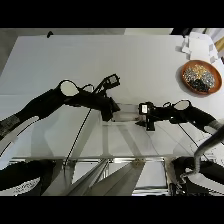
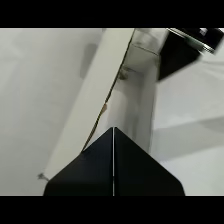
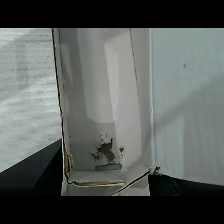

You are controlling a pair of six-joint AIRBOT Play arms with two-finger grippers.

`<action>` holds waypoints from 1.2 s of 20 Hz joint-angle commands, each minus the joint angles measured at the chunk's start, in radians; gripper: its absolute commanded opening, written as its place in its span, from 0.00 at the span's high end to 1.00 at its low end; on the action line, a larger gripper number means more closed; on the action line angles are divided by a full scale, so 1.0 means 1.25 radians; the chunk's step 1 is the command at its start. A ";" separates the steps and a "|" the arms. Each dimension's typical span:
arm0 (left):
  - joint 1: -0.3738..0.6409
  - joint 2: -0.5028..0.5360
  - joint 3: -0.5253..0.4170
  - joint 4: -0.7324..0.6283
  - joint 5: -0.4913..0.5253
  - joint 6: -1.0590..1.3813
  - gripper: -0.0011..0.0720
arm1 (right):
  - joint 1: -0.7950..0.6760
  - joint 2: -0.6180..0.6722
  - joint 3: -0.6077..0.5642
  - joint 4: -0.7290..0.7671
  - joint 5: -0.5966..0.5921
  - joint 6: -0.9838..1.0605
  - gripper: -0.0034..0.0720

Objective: Fold the box and place the chain.

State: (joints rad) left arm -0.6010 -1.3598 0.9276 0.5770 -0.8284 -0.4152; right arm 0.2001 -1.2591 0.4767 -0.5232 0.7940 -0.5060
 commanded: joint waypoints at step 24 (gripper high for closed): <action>0.002 -0.060 -0.005 0.008 0.129 -0.066 0.98 | 0.000 0.000 0.001 0.000 0.000 0.000 0.42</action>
State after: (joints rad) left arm -0.6029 -1.4635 0.9215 0.5659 -0.6624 -0.4984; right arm 0.2001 -1.2591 0.4767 -0.5228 0.7933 -0.5064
